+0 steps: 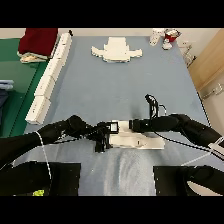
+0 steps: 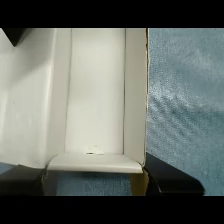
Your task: Fold the box.
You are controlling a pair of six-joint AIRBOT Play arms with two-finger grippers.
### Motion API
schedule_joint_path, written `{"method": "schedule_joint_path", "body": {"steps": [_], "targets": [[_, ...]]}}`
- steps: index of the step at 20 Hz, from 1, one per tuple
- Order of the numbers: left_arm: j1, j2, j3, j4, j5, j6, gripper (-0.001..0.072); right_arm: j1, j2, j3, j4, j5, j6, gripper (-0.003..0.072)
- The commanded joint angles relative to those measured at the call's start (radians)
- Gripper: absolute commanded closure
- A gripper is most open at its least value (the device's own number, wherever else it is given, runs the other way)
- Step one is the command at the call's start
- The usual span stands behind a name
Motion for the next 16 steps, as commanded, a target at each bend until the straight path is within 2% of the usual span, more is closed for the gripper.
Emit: {"method": "schedule_joint_path", "body": {"steps": [1,7,10,12,13,14,16], "targets": [[0.000,0.000,0.000,0.000,0.000,0.000,0.0257,0.000,0.016,0.008,-0.008,-0.002,-0.001,0.0637],[0.000,0.000,0.000,0.000,0.000,0.000,0.0257,0.000,0.160,0.059,-0.109,-0.073,-0.014,0.0637],[0.000,0.000,0.000,0.000,0.000,0.000,0.0256,0.000,0.294,0.072,-0.140,-0.231,-0.172,0.0637],[0.000,0.000,0.000,0.000,0.000,0.000,0.0257,0.002,0.373,0.071,-0.142,-0.411,-0.347,0.0636],[0.000,0.000,0.000,0.000,0.000,0.000,0.0256,0.004,0.405,0.067,-0.142,-0.505,-0.426,0.0609],[0.000,0.000,0.000,0.000,0.000,0.000,0.0257,0.008,0.435,0.056,-0.144,-0.585,-0.491,0.0501],[0.000,0.000,0.000,0.000,0.000,0.000,0.0257,0.008,0.481,0.018,-0.163,-0.655,-0.597,0.0248]]}}
